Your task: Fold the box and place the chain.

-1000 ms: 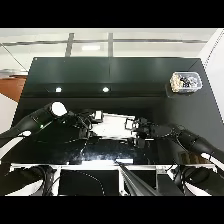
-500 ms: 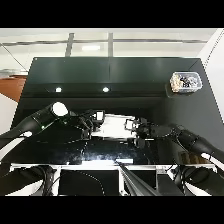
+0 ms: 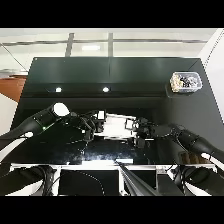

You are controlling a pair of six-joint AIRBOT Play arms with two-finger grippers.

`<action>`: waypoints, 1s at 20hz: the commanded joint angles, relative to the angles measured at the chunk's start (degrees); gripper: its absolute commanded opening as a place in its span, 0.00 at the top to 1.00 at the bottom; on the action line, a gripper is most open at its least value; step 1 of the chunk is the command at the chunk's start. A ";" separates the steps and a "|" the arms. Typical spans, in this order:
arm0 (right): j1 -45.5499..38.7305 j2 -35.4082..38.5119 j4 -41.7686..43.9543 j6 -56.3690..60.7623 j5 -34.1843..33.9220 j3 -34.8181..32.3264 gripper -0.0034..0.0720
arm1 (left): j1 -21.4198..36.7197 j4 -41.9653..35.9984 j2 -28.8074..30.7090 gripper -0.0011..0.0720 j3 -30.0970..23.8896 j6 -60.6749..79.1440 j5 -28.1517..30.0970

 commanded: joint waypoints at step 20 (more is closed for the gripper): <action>0.04 -0.04 -0.04 -0.15 -0.07 -0.02 0.51 | -1.49 -7.48 -3.72 0.64 0.00 0.15 1.05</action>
